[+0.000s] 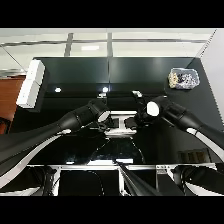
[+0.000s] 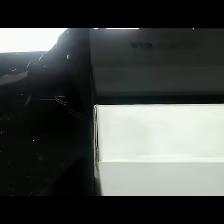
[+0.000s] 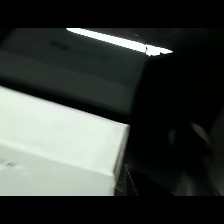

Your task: Fold the box and place the chain.

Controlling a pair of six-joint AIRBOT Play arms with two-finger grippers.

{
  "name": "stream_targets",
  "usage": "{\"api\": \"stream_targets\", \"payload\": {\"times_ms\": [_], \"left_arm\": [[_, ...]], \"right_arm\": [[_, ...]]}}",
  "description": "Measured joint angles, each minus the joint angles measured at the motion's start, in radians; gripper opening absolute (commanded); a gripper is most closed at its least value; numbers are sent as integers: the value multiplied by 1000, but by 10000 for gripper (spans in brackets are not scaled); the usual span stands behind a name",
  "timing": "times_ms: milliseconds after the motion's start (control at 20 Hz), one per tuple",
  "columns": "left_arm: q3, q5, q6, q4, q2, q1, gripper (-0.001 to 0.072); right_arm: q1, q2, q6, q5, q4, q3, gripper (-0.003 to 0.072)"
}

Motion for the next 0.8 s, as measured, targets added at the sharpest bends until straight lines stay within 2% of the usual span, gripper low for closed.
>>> {"api": "stream_targets", "payload": {"times_ms": [250,350,600,650,700,800], "left_arm": [[0,1,0,2,0,0,27],[0,2,-1,2,0,0,27],[0,-2,-1,2,-1,0,28],[0,-2,0,2,-1,0,27],[0,-2,0,2,-1,0,27],[0,-3,2,6,-1,0,27]], "right_arm": [[58,-39,193,-1,-100,12,295],[66,-53,238,2,-113,14,20],[79,-67,303,12,-117,16,19],[79,-68,309,13,-117,16,45],[79,-69,313,15,-115,16,199],[80,-70,321,19,-112,15,218]]}}
